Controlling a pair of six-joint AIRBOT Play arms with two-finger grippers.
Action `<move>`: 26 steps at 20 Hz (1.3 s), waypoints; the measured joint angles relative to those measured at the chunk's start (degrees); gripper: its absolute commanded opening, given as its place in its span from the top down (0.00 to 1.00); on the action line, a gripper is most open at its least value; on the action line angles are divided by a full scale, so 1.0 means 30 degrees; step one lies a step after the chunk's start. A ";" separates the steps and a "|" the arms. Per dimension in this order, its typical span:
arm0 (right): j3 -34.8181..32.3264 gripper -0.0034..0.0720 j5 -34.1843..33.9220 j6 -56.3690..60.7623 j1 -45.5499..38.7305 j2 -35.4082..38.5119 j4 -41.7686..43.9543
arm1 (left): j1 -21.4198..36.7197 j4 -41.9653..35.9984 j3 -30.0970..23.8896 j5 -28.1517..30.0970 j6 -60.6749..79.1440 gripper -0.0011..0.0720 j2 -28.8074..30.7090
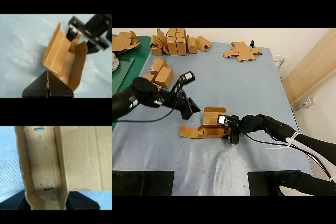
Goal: Fold the box.
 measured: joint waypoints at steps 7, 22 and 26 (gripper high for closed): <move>0.0000 0.22 0.0000 -0.0007 0.0000 0.0000 0.0000 | -0.0991 0.0729 -0.3956 0.2397 0.3096 0.97 0.2878; 0.0000 0.22 0.0015 -0.0007 0.0000 0.0000 0.0000 | -0.1093 -0.0204 -0.4452 0.3869 0.3228 0.97 0.2149; 0.0000 0.22 0.0015 0.0000 0.0000 0.0000 0.0000 | -0.1093 0.1865 -0.4452 0.4124 0.3869 0.40 0.1902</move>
